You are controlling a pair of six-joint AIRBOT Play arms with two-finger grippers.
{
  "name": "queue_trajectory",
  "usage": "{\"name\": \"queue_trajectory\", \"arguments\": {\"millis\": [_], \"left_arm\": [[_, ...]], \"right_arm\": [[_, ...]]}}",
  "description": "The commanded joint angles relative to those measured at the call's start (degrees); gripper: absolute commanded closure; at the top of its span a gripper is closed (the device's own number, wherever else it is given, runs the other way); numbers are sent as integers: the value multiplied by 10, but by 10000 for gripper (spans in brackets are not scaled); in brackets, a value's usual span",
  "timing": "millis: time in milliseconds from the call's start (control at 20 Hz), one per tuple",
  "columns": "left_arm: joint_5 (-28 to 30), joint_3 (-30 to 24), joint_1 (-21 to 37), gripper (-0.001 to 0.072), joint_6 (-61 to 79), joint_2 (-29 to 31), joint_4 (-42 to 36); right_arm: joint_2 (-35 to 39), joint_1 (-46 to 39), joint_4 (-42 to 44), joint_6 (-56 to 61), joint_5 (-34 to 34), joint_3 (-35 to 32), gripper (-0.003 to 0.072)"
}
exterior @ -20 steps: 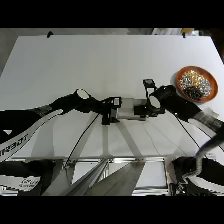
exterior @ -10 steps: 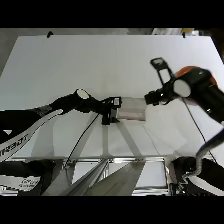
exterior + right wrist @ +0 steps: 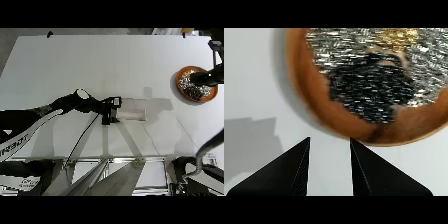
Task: Fold the box and place the chain.
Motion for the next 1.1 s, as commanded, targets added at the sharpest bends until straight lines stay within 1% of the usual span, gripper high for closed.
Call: {"name": "queue_trajectory", "arguments": {"millis": [0, 150, 350, 650, 850, 900, 1000, 1050], "left_arm": [[0, 0, 0, 439, 0, 0, 0], [0, 0, 0, 439, 0, 0, 0], [0, 0, 0, 439, 0, 0, 0], [0, 0, 0, 439, 0, 0, 0], [0, 0, 0, 439, 0, 0, 0], [0, 0, 0, 439, 0, 0, 0], [0, 0, 0, 439, 0, 0, 0], [0, 0, 0, 439, 0, 0, 0]], "right_arm": [[-58, -80, 4, -30, -24, 2, 449], [-105, -86, 11, -57, -25, 2, 451], [-143, -86, 23, -59, -47, 2, 461], [-182, -86, 26, -61, -59, 2, 466], [-189, -86, 47, -83, -75, 2, 470], [-190, -86, 47, -83, -78, 2, 484], [-191, -86, 47, -83, -79, 2, 631], [-191, -86, 47, -83, -78, 2, 649]]}}
